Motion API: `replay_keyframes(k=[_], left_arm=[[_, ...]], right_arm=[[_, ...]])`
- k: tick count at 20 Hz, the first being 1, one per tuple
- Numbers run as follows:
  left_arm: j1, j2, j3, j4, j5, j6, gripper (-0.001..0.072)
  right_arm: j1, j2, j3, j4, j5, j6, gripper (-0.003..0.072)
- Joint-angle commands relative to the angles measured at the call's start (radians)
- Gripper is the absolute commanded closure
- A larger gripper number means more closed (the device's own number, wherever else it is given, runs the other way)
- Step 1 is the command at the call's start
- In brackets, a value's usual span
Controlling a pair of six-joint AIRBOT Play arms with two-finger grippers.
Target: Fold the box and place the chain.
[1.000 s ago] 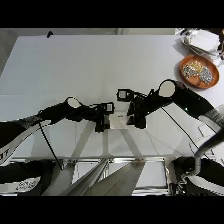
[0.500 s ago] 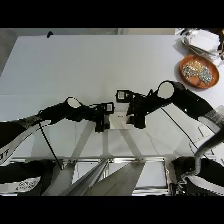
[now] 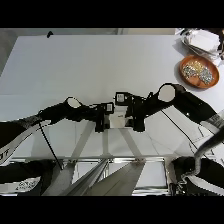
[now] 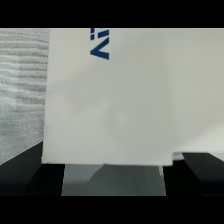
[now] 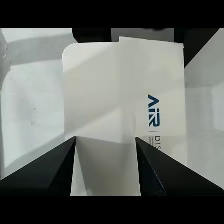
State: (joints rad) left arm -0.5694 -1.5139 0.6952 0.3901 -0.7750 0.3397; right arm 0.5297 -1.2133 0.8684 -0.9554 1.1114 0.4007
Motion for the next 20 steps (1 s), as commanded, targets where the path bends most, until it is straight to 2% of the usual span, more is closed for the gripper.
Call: replay_keyframes(k=[1, 6, 13, 15, 20], left_arm=[[0.000, 0.001, 0.000, 0.000, 0.000, 0.000, 0.0499], [0.000, 0.001, 0.000, 0.000, 0.000, 0.000, 0.0499], [0.000, 0.001, 0.000, 0.000, 0.000, 0.000, 0.0499], [0.000, 0.001, 0.000, 0.000, 0.000, 0.000, 0.0499], [0.000, 0.001, 0.000, 0.000, 0.000, 0.000, 0.0499]], right_arm=[[0.001, 0.002, -0.026, -0.017, -0.029, 0.006, 0.0263], [0.020, 0.009, -0.029, -0.061, -0.113, 0.010, 0.0273], [0.039, 0.015, -0.029, -0.079, -0.098, 0.014, 0.0288], [0.039, 0.024, -0.029, -0.078, -0.085, 0.014, 0.0354], [0.045, 0.036, -0.029, -0.065, -0.074, 0.020, 0.0350]])
